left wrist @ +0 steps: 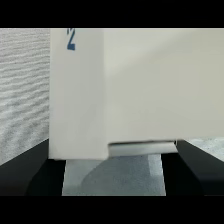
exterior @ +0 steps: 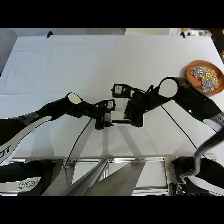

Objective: Fold the box and place the chain.

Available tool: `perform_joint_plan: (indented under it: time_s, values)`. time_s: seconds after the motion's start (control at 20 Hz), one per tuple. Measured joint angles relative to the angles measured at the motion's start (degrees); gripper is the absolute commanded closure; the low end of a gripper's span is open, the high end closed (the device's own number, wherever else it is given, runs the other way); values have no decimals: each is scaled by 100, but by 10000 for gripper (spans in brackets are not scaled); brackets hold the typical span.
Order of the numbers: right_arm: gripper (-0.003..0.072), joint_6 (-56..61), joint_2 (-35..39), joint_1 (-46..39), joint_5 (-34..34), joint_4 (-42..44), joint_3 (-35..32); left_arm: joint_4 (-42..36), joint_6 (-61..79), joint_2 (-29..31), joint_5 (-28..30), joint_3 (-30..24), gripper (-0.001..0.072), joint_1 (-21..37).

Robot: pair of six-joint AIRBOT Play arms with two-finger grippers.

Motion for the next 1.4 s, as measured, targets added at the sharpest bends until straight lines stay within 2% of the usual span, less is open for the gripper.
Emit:
perform_joint_plan:
  time_s: [0.05, 0.5, 0.55, 0.65, 0.7, 1.4]
  values:
    - [402, -2, 2, 33, -4, -50, -9, 0, 0, 0, 0, 0, 376, 0]
    - [398, 264, 11, 114, -546, -693, -76, -2, -11, 0, 4, 0, 376, 2]
    - [403, 275, 11, 116, -566, -715, -79, -2, -11, 0, 4, 0, 376, 0]
    - [499, 306, 11, 116, -614, -745, -83, -2, -11, 0, 4, 0, 376, 0]
    - [515, 308, 11, 116, -625, -752, -98, -2, -11, 0, 4, 0, 376, 2]
    - [534, 350, 15, 120, -990, -798, -442, -9, -7, 0, 22, 2, 376, 2]
